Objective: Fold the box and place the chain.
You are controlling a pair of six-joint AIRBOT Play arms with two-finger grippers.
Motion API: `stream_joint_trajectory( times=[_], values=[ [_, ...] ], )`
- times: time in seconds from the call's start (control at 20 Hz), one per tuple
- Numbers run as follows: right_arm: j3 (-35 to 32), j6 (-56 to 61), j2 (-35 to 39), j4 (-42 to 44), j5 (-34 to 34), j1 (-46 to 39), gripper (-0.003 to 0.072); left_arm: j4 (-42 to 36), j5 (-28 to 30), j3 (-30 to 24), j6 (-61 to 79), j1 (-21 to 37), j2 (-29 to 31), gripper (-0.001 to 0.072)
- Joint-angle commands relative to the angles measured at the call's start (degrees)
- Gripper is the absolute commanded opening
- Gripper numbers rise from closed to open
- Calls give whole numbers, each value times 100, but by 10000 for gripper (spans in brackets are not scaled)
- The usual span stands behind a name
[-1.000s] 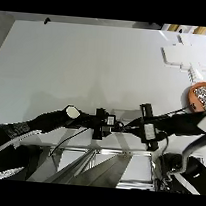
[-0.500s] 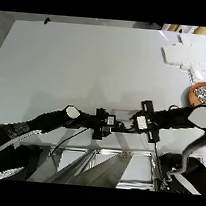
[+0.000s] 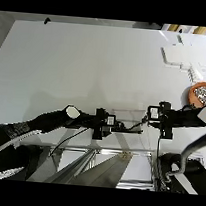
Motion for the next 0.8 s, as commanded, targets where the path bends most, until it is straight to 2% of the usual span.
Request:
stream_joint_trajectory(
  times=[0.0, 0.1, 0.35, 0.6, 0.75],
  values=[
    [-310, -487, -562, -68, -496, -105, 237, 0, 0, 0, 0, -4, 4, 207],
    [-310, -748, -903, -26, -671, -105, 264, 0, 0, 0, 0, -4, 4, 207],
    [-310, -1384, -1515, 511, -984, -105, 262, 0, 2, 0, 0, -4, 4, 207],
    [-310, -1408, -1753, 570, -1040, -98, 248, 0, 0, 0, 0, -4, 4, 207],
    [-310, -1331, -1751, 780, -732, -98, 24, 0, 0, 0, 0, -4, 4, 207]
  ],
)
